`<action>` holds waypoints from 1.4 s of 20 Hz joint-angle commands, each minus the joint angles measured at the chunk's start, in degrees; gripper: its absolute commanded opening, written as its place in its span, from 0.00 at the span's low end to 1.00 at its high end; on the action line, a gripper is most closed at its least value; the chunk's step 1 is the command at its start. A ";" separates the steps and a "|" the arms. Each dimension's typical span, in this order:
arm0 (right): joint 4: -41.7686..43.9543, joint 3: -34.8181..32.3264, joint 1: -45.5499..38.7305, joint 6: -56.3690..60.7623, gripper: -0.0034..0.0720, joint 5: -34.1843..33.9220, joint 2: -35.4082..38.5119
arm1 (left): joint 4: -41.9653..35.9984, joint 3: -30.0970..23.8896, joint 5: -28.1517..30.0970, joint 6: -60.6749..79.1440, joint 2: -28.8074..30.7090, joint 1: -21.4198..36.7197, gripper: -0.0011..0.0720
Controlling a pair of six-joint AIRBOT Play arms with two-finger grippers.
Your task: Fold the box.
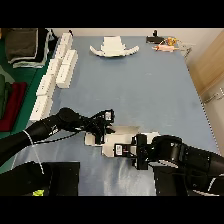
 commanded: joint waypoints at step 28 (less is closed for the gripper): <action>2.95 0.72 -14.73 4.17 0.99 0.66 6.82 | 0.00 -0.04 0.02 0.00 -0.04 -0.04 0.04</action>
